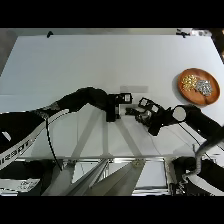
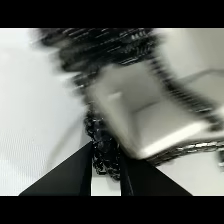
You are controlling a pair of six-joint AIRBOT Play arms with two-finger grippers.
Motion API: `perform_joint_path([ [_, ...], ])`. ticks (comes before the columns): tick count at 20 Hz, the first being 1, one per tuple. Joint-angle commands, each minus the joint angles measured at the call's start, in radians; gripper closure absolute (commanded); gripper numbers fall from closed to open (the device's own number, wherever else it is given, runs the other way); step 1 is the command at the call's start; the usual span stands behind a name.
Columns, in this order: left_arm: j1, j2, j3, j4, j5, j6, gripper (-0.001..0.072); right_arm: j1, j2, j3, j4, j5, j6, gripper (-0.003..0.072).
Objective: Fold the box and place the chain.
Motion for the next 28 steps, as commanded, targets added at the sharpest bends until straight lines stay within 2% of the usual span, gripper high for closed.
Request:
perform_joint_path([
  [1,0.0,0.001,0.0,0.0,0.001,0.001,0.0314,0.0,0.044,0.0,-0.009,0.087,0.015,0.0674],
  [6,0.0,0.001,0.001,0.0,0.001,0.001,0.0314,0.0,0.164,0.016,-0.023,0.15,0.106,0.0674],
  [10,0.0,0.001,0.001,0.0,0.001,0.001,0.0314,0.0,0.302,0.068,-0.021,0.134,0.171,0.0675],
  [14,0.0,0.001,0.0,0.0,0.001,0.001,0.0314,0.0,0.407,0.164,0.037,0.035,0.203,0.0675],
  [18,0.0,0.001,0.001,0.001,0.001,0.001,0.0314,0.0,0.436,0.235,0.115,-0.101,0.202,0.0675],
  [21,0.0,0.001,0.0,0.001,0.001,0.001,0.0314,0.0,0.436,0.238,0.164,-0.181,0.202,0.0675],
  [28,0.0,0.001,0.0,0.0,0.001,0.001,0.0314,0.0,0.424,0.238,0.26,-0.284,0.201,0.0675],
])
